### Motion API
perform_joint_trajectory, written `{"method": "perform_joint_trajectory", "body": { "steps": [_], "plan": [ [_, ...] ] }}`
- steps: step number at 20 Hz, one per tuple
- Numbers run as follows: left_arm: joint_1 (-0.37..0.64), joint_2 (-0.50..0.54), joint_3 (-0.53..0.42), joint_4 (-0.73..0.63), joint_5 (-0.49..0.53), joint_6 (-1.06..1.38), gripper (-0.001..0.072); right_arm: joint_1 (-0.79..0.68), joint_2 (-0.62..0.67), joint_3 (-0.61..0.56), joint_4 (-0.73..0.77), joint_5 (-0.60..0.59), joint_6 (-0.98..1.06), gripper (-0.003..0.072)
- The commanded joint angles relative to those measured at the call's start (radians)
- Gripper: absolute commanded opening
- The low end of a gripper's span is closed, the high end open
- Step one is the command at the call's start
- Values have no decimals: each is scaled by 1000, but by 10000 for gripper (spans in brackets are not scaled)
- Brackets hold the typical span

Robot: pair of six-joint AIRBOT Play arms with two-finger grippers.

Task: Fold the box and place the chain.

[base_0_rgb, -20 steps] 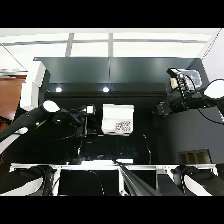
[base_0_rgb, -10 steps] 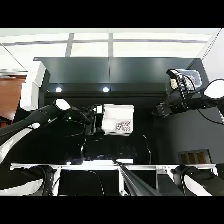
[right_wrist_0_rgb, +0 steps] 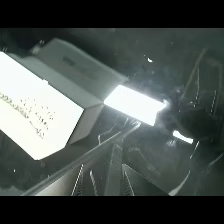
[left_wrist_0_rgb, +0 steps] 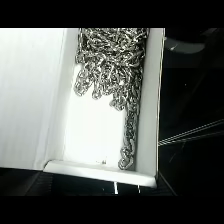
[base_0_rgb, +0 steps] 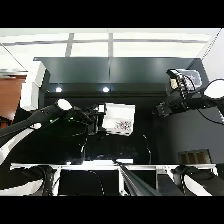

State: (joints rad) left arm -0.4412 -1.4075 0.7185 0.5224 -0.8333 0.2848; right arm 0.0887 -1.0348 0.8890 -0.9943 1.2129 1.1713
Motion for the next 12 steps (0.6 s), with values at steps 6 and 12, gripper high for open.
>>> {"method": "perform_joint_trajectory", "body": {
  "steps": [6, 12],
  "plan": [
    [-1, 7, 1, -4, 74, -5, 289, 51, -55, 3, 267, -394, 43, 709],
    [-1, 7, 1, -3, 83, -50, 289, 216, -257, 53, 269, -440, -39, 706]
  ]
}}
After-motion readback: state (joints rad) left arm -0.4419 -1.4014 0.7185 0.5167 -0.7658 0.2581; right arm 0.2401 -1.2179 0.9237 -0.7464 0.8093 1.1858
